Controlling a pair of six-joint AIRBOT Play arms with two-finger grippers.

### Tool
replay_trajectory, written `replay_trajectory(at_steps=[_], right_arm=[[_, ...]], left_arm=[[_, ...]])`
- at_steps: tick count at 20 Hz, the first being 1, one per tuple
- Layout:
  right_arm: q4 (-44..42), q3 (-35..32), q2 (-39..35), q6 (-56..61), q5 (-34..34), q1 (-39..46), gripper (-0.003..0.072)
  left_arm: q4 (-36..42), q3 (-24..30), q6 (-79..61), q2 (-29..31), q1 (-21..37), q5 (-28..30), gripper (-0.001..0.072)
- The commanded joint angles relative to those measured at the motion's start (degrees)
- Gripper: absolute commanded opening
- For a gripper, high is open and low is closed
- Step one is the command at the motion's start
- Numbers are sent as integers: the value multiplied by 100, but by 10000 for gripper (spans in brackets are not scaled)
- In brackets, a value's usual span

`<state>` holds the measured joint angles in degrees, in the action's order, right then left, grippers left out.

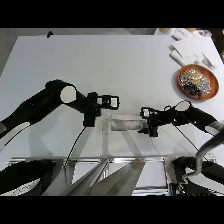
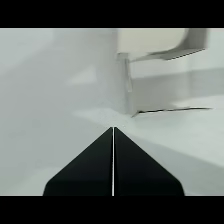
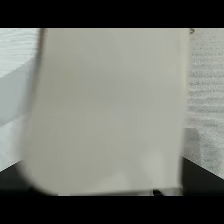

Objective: Fold the box and place the chain.

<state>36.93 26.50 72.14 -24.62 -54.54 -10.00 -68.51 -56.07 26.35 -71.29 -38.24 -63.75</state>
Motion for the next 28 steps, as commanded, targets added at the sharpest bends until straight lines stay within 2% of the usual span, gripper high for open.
replay_trajectory(at_steps=[1,3,5,8,11,15,18,23,26,28], right_arm=[[-7,4,0,11,9,0,400],[-7,4,0,11,9,0,400],[-9,4,0,11,9,0,400],[-7,4,0,11,9,0,400],[-4,4,0,11,9,0,400],[-4,4,0,11,7,0,400],[-4,4,0,11,7,0,400],[-4,4,0,11,7,0,400],[-4,4,0,11,9,0,400],[-7,4,0,11,7,0,400]], left_arm=[[774,0,520,203,-369,-223,1],[1123,0,520,197,-752,546,2],[1464,0,520,94,-1093,1657,2],[1853,0,619,-260,-1257,2916,3],[1886,0,1488,-734,-1196,3646,3],[1834,0,2479,-1139,-863,4234,2],[1829,0,2658,-1287,-560,4127,3],[1331,0,2616,-1447,-341,3139,7],[1019,0,2592,-1093,-295,2868,6],[520,0,2594,-579,-282,2688,6]])
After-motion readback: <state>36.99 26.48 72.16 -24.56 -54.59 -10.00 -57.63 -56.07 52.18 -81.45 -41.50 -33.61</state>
